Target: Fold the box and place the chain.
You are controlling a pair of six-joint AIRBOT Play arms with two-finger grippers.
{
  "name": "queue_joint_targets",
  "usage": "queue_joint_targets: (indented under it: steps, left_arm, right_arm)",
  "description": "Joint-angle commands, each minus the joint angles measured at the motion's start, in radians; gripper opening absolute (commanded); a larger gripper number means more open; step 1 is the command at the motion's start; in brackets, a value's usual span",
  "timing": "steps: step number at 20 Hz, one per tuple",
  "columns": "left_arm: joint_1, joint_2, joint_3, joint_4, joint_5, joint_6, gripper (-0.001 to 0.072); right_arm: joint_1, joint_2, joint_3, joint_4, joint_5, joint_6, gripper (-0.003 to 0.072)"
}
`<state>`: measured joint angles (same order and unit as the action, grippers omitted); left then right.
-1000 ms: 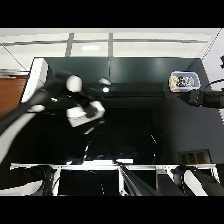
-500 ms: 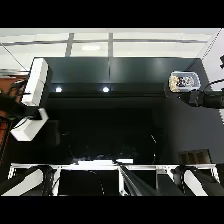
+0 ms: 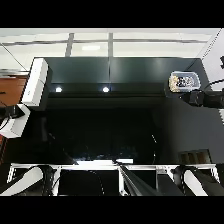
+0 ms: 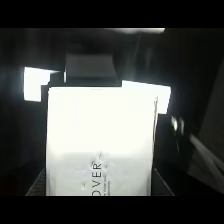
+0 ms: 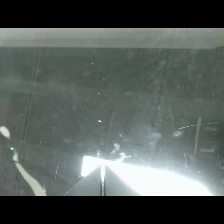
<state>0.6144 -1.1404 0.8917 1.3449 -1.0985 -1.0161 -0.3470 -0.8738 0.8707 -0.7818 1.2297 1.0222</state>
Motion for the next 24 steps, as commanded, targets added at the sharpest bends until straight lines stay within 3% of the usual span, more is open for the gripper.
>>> queue_joint_targets:
  steps: [1, 14, 15, 17, 18, 24]
  left_arm:
    - [-0.003, -0.005, -0.001, -0.097, 0.127, 0.119, 0.0213]
    - [-0.053, -0.109, -0.020, -0.105, 0.225, 0.149, 0.0232]
    - [-0.053, -0.116, -0.020, -0.123, 0.227, 0.149, 0.0288]
    - [-0.053, -0.121, -0.019, -0.135, 0.243, 0.148, 0.0508]
    - [-0.053, -0.120, -0.019, -0.134, 0.253, 0.148, 0.0718]
    - [-0.054, 0.005, 0.092, -0.232, 0.108, 0.028, 0.0713]
  right_arm:
    - [0.000, 0.000, -0.001, -0.001, -0.021, 0.032, 0.0016]
    - [0.000, 0.000, -0.001, -0.001, -0.021, 0.097, 0.0016]
    - [0.000, 0.000, -0.001, -0.001, -0.022, 0.100, 0.0016]
    - [0.000, 0.000, -0.001, -0.001, -0.022, 0.100, 0.0016]
    - [0.000, 0.000, -0.001, 0.000, -0.021, 0.101, 0.0016]
    - [0.000, 0.002, 0.074, 0.086, 0.038, 0.067, 0.0016]
